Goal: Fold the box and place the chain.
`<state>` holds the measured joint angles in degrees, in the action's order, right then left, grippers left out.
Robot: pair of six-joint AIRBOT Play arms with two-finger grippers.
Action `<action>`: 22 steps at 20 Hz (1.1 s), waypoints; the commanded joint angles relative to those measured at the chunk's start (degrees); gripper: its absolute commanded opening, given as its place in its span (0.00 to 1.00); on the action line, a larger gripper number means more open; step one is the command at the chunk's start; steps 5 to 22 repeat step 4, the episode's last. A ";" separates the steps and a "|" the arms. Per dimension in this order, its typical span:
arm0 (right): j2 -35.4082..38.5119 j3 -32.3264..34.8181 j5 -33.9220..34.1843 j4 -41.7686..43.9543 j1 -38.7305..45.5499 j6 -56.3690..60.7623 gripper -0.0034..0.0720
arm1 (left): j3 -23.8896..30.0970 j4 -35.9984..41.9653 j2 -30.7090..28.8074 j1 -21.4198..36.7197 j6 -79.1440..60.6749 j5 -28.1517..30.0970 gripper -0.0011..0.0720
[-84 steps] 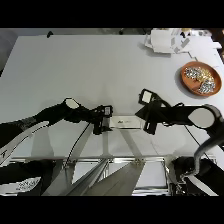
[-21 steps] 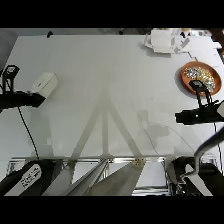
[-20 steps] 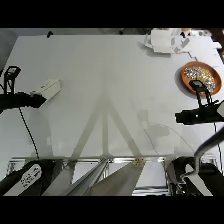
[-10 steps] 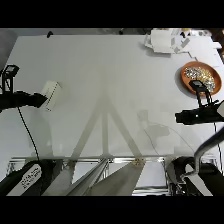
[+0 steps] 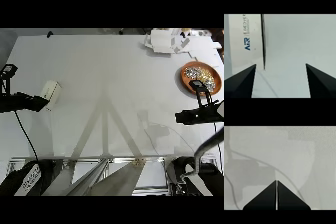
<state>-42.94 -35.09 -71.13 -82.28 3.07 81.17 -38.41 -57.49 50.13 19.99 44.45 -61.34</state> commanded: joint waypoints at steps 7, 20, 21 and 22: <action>-0.02 -0.07 -0.02 0.02 0.02 0.02 0.07 | -0.02 0.02 -0.63 -0.15 1.09 -1.27 0.97; -0.02 -0.07 -0.02 0.02 0.02 0.02 0.07 | -0.02 0.02 -0.63 -0.15 1.09 -1.27 0.97; -0.02 -0.07 -0.02 0.02 0.02 0.02 0.07 | -0.02 0.02 -0.63 -0.15 1.09 -1.27 0.97; -0.02 -0.07 -0.02 0.02 0.02 0.02 0.07 | -0.02 0.02 -0.63 -0.15 1.09 -1.27 0.97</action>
